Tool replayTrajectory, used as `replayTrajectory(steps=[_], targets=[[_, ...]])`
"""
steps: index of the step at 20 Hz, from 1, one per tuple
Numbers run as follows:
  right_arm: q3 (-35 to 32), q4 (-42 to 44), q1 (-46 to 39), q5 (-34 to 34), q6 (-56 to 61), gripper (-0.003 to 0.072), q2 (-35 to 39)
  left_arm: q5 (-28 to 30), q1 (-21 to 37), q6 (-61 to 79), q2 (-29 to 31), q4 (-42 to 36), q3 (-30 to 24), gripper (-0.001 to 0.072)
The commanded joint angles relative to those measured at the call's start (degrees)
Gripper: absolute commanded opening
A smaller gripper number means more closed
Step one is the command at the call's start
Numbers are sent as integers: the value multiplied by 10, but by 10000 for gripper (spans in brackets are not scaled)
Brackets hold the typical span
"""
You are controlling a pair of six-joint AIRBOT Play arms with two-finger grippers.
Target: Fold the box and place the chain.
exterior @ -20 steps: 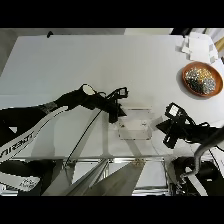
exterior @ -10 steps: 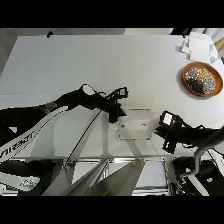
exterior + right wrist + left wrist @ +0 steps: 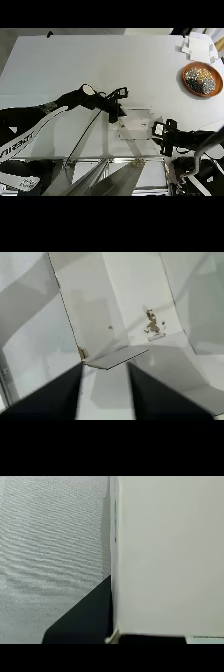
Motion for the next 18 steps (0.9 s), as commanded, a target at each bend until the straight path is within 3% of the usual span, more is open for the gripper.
replayTrajectory(steps=[1, 4, 10, 18], targets=[[-30, -4, 4, -53, 0, 555, 0, 0, 0, 0, 0, 0, 0, 8], [-50, -4, 4, -98, -19, 572, 0, 0, 0, 0, 0, 0, 0, 8], [-75, 7, 10, -114, -143, 572, 0, 0, 0, 0, 0, 0, 0, 8], [-94, -5, 88, -222, -150, 585, -25, 0, 0, 0, 0, 0, 0, 8]])
